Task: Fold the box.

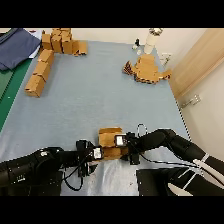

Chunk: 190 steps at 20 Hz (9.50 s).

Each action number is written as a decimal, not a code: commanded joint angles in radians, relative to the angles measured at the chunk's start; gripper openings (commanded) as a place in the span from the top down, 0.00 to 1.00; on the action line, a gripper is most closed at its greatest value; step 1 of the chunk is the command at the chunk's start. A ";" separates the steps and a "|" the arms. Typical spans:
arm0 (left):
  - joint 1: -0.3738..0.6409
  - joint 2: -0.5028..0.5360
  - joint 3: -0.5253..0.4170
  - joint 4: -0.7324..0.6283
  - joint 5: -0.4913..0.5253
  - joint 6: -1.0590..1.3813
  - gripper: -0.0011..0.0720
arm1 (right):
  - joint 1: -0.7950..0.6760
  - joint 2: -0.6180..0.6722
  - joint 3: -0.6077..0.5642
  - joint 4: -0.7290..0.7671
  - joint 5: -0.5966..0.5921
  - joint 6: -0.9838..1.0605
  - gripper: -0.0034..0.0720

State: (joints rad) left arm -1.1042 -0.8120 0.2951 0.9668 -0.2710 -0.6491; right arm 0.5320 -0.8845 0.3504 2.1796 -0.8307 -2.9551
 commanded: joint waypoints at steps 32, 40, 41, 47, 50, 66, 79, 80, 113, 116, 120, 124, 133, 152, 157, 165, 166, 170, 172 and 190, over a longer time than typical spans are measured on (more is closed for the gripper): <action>-0.031 -0.050 -0.008 -0.002 0.096 0.031 0.96 | 0.000 0.000 0.000 0.000 0.000 0.000 0.26; -0.031 -0.050 -0.008 -0.002 0.130 0.032 0.96 | 0.000 0.000 0.000 0.000 0.000 0.000 0.26; -0.031 -0.050 -0.007 -0.002 0.125 0.032 0.96 | 0.000 0.000 0.000 0.000 0.000 0.000 0.26; -0.027 -0.037 -0.008 -0.002 -0.042 0.030 0.96 | 0.000 0.000 0.000 0.000 0.000 0.000 0.26; 0.000 -0.029 -0.008 -0.001 -0.045 0.029 0.96 | 0.000 0.000 0.000 0.000 0.000 0.000 0.26; 0.021 -0.064 0.021 -0.003 0.037 0.029 0.68 | 0.000 0.000 0.000 0.000 0.000 0.000 0.26; -0.035 -0.119 0.028 -0.028 0.165 0.031 0.97 | 0.000 0.000 0.000 0.000 0.000 0.000 0.26; -0.043 -0.126 0.028 -0.028 0.174 0.032 0.97 | 0.000 0.000 0.000 0.000 0.000 0.000 0.26; 0.162 0.317 0.217 0.770 -0.742 -1.054 0.97 | 0.000 0.000 0.000 0.000 0.000 0.000 0.26; 0.215 0.380 0.191 0.678 -0.990 -1.688 0.97 | 0.000 0.000 0.000 0.000 0.000 0.000 0.26; 0.220 0.356 0.004 0.284 -0.595 -1.701 0.97 | 0.000 0.000 0.000 0.000 0.000 0.000 0.26; 0.216 0.255 -0.102 0.160 -0.328 -1.703 0.97 | 0.000 0.000 0.000 0.000 0.000 0.000 0.26; 0.083 0.068 -0.097 0.027 -0.060 -1.662 0.97 | 0.000 0.000 0.000 0.000 0.000 0.000 0.26; 0.047 0.045 0.030 0.058 -0.122 -1.645 0.65 | 0.000 0.000 0.000 0.000 0.000 0.000 0.26; 0.081 0.046 0.031 0.060 -0.272 -1.646 0.65 | 0.000 0.000 0.000 0.000 0.000 0.000 0.26; 0.146 0.095 0.124 0.129 -0.332 -1.637 0.63 | 0.000 0.000 0.000 0.000 0.000 0.000 0.26; 0.144 0.095 0.124 0.129 -0.325 -1.637 0.63 | 0.000 0.000 0.000 0.000 0.000 0.000 0.26; 0.144 0.094 0.126 0.111 -0.308 -1.637 0.25 | 0.000 0.000 0.000 0.000 0.000 0.000 0.26; 0.144 0.080 0.126 0.109 -0.307 -1.637 0.25 | 0.000 0.000 0.000 0.000 0.000 0.000 0.26; 0.144 -0.003 0.126 0.033 -0.190 -1.636 0.25 | 0.000 0.000 0.000 0.000 0.000 0.000 0.26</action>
State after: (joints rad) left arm -0.9615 -0.8150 0.4198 0.9977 -0.4622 -2.2852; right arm 0.5320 -0.8845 0.3504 2.1792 -0.8310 -2.9551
